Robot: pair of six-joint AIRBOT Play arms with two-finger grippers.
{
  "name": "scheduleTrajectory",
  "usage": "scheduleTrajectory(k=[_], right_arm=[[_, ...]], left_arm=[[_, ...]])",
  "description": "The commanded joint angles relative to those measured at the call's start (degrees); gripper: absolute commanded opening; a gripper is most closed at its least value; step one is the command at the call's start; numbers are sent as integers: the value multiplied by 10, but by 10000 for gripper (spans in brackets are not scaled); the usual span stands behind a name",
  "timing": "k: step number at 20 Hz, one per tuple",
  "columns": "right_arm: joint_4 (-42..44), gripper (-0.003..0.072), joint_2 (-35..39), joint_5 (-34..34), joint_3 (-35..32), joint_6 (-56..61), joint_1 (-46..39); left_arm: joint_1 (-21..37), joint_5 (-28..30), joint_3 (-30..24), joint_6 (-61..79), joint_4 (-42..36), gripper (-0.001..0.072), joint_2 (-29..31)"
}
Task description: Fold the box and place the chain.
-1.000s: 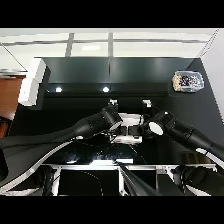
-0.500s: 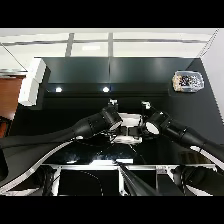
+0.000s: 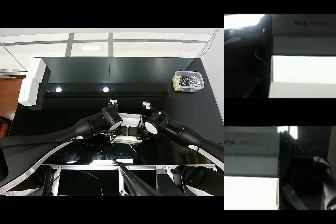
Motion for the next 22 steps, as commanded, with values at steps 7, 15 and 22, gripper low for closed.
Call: scheduleTrajectory(k=[7,15,22], right_arm=[[15,213,0,8,0,-19,0],[15,14,-1,2,0,-15,0],[23,414,31,21,9,-26,-7]], left_arm=[[0,0,0,0,0,26,0],[0,-1,0,0,0,26,0],[1,-2,0,0,0,26,0]])
